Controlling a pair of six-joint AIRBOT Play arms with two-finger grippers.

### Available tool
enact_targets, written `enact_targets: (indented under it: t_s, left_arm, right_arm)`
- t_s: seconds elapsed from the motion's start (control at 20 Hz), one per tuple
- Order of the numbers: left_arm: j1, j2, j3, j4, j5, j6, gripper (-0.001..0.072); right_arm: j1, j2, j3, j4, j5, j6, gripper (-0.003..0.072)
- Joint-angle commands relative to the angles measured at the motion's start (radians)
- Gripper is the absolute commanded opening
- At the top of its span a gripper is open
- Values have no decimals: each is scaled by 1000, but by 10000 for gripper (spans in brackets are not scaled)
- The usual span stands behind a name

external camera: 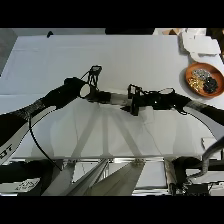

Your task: Fold the box and place the chain.

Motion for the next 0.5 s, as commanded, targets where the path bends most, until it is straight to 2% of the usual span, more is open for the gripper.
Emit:
enact_targets:
  t_s: [0.0, 0.3, 0.35, 0.45]
  left_arm:
    - [-10, 0, 1, 30, 1, -31, 319]
    - [-16, -4, 0, 94, -7, -85, 312]
    - [-16, -7, 1, 94, -8, -84, 281]
    - [-19, -13, 0, 94, -9, -84, 274]
  right_arm:
    - [0, 0, 0, 0, 0, 0, 497]
    - [0, 0, 0, 0, 0, 0, 497]
    - [0, 0, 0, 0, 0, 0, 497]
    - [0, 0, 1, 0, 0, 0, 497]
